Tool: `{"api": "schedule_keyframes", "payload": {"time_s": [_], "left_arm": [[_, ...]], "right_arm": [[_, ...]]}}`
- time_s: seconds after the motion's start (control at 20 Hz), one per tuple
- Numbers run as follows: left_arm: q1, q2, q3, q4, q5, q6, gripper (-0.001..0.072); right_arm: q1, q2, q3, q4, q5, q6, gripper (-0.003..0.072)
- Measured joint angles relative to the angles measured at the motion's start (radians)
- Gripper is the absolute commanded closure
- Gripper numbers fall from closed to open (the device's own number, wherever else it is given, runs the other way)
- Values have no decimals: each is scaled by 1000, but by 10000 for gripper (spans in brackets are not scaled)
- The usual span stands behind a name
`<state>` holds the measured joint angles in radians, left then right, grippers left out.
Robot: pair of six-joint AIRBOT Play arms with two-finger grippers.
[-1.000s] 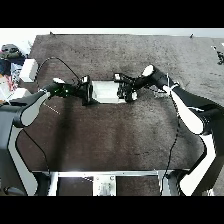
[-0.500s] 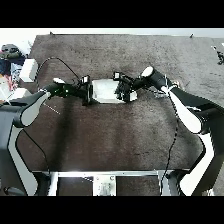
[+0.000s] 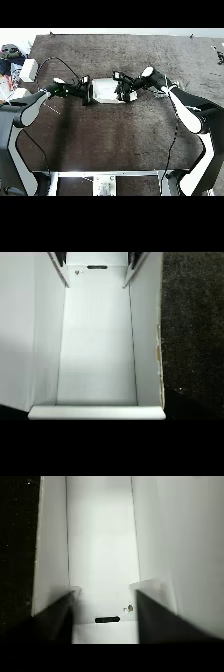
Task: Fold the box and place the chain.
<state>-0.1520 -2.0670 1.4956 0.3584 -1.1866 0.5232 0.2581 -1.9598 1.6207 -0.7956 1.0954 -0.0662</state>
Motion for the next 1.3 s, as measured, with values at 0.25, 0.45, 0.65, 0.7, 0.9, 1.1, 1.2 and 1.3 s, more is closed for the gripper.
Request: {"api": "schedule_keyframes", "payload": {"time_s": [0.25,0.45,0.65,0.7,0.9,1.1,1.2,1.3], "left_arm": [[0,0,0,0,-1,0,424],[0,0,0,0,-1,0,424],[0,0,0,0,-2,0,424],[0,0,0,0,-2,0,424],[0,0,0,0,-2,0,424],[0,0,0,0,-2,0,424],[0,0,0,0,-2,0,424],[0,0,0,0,-2,0,424]], "right_arm": [[-22,7,0,-78,26,137,638],[-60,45,0,-148,54,372,676],[-112,122,0,-173,68,620,676],[-128,140,0,-178,71,680,676],[-207,171,-2,-186,75,940,677],[-246,154,-26,-188,110,1076,677],[-254,149,-54,-188,103,1112,677],[-257,146,-83,-189,79,1143,676]]}}
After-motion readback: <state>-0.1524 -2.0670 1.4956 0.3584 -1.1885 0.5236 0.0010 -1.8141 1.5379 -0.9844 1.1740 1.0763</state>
